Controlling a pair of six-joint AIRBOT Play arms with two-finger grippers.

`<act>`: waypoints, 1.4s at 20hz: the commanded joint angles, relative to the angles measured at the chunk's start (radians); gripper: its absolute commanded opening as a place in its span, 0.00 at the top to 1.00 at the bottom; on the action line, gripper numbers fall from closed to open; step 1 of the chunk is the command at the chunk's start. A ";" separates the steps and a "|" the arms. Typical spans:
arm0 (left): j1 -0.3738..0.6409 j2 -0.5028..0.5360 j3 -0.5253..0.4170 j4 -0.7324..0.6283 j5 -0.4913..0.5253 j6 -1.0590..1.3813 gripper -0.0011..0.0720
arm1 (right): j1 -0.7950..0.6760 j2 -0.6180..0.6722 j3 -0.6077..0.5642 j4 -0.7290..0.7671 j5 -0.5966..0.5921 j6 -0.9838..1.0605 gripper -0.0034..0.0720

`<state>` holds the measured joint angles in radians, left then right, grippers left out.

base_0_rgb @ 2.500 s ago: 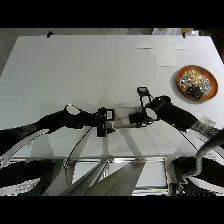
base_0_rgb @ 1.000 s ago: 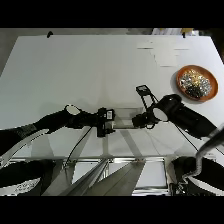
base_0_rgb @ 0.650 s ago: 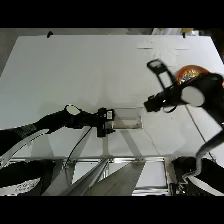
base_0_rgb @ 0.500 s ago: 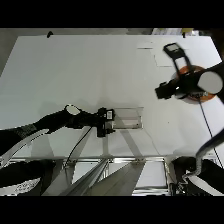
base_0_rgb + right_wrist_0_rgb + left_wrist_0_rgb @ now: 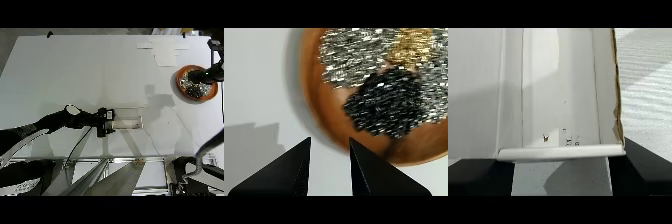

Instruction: Fold the box and place the chain.

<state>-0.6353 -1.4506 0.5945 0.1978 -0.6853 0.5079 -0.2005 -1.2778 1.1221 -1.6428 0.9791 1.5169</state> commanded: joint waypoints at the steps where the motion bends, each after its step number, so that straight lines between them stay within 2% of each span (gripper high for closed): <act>1: 0.000 0.001 0.000 0.000 0.000 0.000 0.85 | -0.112 -0.088 0.002 -0.002 -0.081 -0.008 0.64; 5: 0.000 0.001 0.000 0.000 0.000 0.000 0.85 | -0.137 -0.156 0.002 -0.002 -0.058 -0.092 0.67; 8: 0.000 0.001 0.000 0.000 0.000 0.000 0.85 | -0.137 -0.178 0.002 -0.010 -0.096 -0.094 0.70; 20: 0.000 0.001 0.000 0.000 0.001 0.000 0.85 | -0.137 -0.268 0.002 -0.026 -0.081 -0.074 0.73; 21: 0.000 0.001 0.000 0.000 0.000 0.000 0.85 | -0.137 -0.268 0.002 -0.026 -0.083 -0.074 0.79; 22: 0.000 0.001 0.000 0.000 0.000 0.000 0.85 | -0.137 -0.268 0.002 -0.029 -0.083 -0.075 0.94; 28: 0.000 0.001 0.000 0.000 0.000 0.000 0.85 | -0.137 -0.224 0.002 -0.029 -0.050 -0.080 0.93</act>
<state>-0.6353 -1.4506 0.5945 0.1974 -0.6853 0.5079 -0.3374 -1.5272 1.1233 -1.6714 0.9035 1.4403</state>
